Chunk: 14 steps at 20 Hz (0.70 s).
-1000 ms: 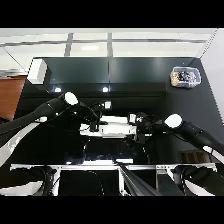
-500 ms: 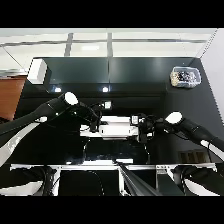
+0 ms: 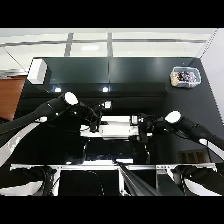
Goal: Fold the box and place the chain.
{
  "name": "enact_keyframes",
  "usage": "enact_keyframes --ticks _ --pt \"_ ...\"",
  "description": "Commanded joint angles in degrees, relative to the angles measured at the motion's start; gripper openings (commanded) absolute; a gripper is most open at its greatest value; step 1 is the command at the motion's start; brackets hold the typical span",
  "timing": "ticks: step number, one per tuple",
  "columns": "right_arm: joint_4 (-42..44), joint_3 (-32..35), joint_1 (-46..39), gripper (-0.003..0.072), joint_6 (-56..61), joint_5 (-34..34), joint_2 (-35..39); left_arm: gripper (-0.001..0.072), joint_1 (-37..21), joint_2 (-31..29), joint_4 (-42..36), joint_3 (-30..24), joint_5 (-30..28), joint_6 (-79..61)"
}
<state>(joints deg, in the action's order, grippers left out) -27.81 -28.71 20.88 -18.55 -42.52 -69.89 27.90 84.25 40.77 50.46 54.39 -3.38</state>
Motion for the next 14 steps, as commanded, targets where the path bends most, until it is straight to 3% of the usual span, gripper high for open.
enact_keyframes --ticks 1,5,14 --pt "-1.5 -0.2 0.3 0.0676 1.7 0.5 -0.3 0.0023 0.0 0.0 0.1 0.0 0.0 0.0" --pt "-5.2 -0.5 2.6 0.0677 4.6 2.5 -0.9 0.0023 0.0 0.0 0.1 0.0 0.0 0.0" --pt "-5.2 -0.6 2.6 0.0677 4.9 2.7 -1.0 0.0023 0.0 0.0 0.1 0.0 0.0 0.0"
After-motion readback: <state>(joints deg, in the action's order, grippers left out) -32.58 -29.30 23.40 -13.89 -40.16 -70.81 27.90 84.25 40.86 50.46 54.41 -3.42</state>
